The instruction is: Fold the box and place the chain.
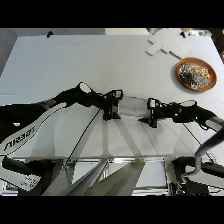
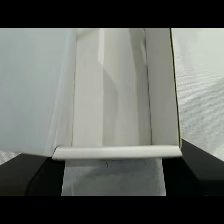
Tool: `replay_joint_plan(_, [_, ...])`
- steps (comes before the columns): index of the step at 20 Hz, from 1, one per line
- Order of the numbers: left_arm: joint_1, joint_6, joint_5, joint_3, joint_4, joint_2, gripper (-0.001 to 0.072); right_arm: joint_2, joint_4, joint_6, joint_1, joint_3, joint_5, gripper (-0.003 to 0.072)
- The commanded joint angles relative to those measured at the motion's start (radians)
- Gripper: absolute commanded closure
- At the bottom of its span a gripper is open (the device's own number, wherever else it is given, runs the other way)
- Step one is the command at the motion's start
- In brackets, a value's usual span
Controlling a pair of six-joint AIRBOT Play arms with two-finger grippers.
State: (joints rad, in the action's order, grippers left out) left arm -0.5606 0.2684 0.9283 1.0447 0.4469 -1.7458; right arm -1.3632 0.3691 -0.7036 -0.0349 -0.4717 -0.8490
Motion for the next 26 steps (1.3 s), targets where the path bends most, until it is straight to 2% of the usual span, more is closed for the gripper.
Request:
replay_joint_plan(1, [-0.002, 0.0, 0.002, 0.0, -0.003, 0.0, 0.0543, 0.0, 0.001, -0.001, 0.0, 0.0, 0.0, 0.0231])
replay_joint_plan(2, [-0.002, 0.0, 0.002, 0.0, -0.002, 0.0, 0.058, 0.0, 0.001, -0.001, 0.0, 0.0, 0.0, 0.0231])
replay_joint_plan(24, [-0.002, -0.007, 0.003, 0.0, -0.002, 0.0, 0.0577, 0.0, 0.001, -0.001, -0.001, 0.0, -0.001, 0.0231])
replay_joint_plan(25, [-0.002, -0.007, 0.003, 0.0, -0.002, 0.0, 0.0577, 0.0, 0.001, -0.001, -0.002, 0.0, -0.001, 0.0238])
replay_joint_plan(26, [-0.002, -0.007, 0.003, 0.0, -0.002, 0.0, 0.0577, 0.0, 0.002, -0.001, -0.002, 0.0, -0.002, 0.0294])
